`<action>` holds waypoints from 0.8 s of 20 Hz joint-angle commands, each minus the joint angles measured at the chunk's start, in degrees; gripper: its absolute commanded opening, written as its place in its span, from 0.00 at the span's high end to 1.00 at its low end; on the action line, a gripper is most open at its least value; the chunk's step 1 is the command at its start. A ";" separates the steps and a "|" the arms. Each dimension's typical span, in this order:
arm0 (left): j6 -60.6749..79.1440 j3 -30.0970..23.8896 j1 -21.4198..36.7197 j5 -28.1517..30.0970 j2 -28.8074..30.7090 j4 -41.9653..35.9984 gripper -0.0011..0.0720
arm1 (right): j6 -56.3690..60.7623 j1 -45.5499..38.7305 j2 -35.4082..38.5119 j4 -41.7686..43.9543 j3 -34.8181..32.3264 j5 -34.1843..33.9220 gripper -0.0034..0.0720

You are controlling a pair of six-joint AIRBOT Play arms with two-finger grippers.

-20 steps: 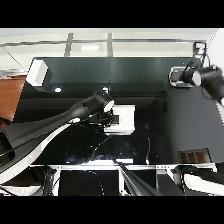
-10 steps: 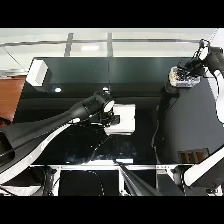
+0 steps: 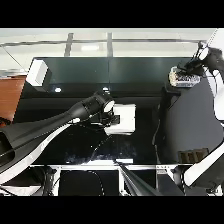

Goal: Fold the box and place the chain.

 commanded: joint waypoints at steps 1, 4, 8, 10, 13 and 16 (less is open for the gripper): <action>0.02 0.02 0.07 0.44 0.00 0.00 0.95 | -3.98 0.04 5.88 -0.76 0.17 3.02 0.93; 0.02 0.02 0.07 0.70 0.00 0.04 0.95 | -8.15 0.22 12.55 -0.68 0.15 7.67 0.93; 0.02 0.02 0.07 0.79 0.00 0.00 0.95 | -10.71 0.17 23.32 8.87 -2.12 10.62 0.93; 0.02 0.02 0.07 0.87 0.00 -0.02 0.95 | -12.28 0.59 29.70 13.86 -3.82 10.99 0.94; 0.02 0.02 0.07 0.85 0.00 0.00 0.95 | -13.68 0.98 40.65 21.73 -8.44 11.02 0.93; 0.02 0.02 0.07 0.85 0.00 -0.02 0.95 | -13.68 1.79 50.60 29.83 -14.47 12.09 0.93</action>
